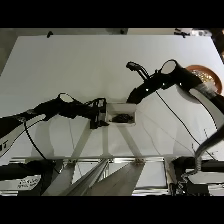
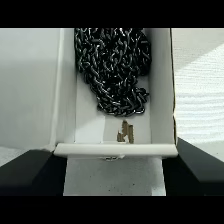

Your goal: Fold the box and place the chain.

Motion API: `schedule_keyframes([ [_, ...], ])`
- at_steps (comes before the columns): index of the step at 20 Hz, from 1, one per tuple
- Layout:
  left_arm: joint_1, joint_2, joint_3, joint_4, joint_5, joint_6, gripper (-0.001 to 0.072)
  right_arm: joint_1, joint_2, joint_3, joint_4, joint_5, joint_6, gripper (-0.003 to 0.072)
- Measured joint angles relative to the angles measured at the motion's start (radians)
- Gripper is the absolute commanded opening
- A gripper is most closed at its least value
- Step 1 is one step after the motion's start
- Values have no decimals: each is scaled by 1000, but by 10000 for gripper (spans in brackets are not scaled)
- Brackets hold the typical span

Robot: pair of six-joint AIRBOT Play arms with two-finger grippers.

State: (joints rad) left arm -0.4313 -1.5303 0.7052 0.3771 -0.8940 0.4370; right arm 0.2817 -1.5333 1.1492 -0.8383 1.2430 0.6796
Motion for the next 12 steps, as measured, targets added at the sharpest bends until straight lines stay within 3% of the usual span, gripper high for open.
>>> schedule_keyframes([
  [6,0,0,0,0,0,0,274,11,100,2,-7,108,-82,29],
  [9,0,0,0,0,0,0,274,46,119,-19,-24,128,-97,239],
  [12,0,0,0,0,0,0,274,92,126,-38,-37,119,-101,283],
])
